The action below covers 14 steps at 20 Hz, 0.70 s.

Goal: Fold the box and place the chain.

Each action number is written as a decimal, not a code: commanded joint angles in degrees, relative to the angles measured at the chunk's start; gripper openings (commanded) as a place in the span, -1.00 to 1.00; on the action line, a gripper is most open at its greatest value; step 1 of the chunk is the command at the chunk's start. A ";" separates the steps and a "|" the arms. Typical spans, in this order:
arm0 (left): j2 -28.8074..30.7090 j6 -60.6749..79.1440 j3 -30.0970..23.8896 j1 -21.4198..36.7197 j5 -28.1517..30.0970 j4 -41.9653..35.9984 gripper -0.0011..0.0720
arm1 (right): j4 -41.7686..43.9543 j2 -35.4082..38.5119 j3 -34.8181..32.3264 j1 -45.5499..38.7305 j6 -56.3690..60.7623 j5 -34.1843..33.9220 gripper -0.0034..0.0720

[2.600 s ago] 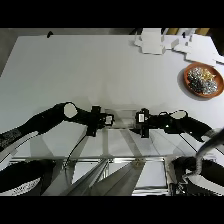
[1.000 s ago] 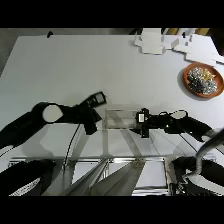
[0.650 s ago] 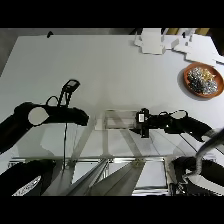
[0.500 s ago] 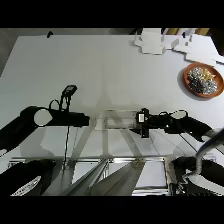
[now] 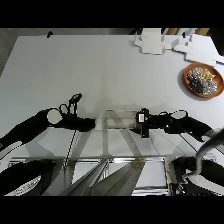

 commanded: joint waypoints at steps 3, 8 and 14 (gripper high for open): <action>1.09 7.19 0.70 -0.26 -0.15 -5.95 -0.96 | 0.00 0.04 -0.02 0.04 0.02 0.00 -0.12; 4.42 7.21 1.03 -0.72 0.83 -6.14 -0.95 | 0.00 0.02 -0.02 0.04 0.02 0.00 -0.12; 4.87 8.31 2.14 -3.19 1.75 -7.19 -0.69 | 0.00 0.02 -0.02 0.04 0.02 0.00 -0.12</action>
